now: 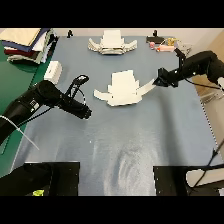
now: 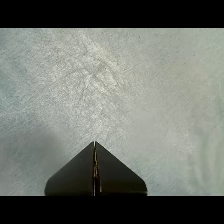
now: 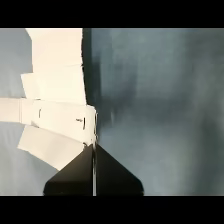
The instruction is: Fold the box.
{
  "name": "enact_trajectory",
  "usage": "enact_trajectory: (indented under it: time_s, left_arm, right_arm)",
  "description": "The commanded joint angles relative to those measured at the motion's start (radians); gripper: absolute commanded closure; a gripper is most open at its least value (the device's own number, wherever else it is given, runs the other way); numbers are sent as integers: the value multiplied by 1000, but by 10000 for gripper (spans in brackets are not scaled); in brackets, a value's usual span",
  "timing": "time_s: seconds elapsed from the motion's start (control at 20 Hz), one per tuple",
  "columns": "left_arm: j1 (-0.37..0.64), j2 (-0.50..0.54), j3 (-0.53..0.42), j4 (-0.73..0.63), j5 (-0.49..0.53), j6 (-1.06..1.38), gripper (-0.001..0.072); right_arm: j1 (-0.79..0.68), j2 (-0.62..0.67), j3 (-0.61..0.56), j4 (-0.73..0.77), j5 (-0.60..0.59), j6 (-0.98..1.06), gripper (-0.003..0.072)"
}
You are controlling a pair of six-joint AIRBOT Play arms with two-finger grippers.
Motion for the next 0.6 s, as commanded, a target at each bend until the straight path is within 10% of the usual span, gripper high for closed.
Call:
enact_trajectory:
  time_s: [0.0, 0.3, 0.55]
  left_arm:
    - [0, 1, -1, 0, 0, 0, 695]
    - [0, 1, -1, 0, 0, 0, 695]
    - [0, 1, -1, 0, 0, 0, 695]
  right_arm:
    - [47, 280, -333, -23, 77, 54, 690]
    - [76, 633, -771, -26, 80, 106, 690]
    - [76, 671, -872, -55, 104, 105, 681]
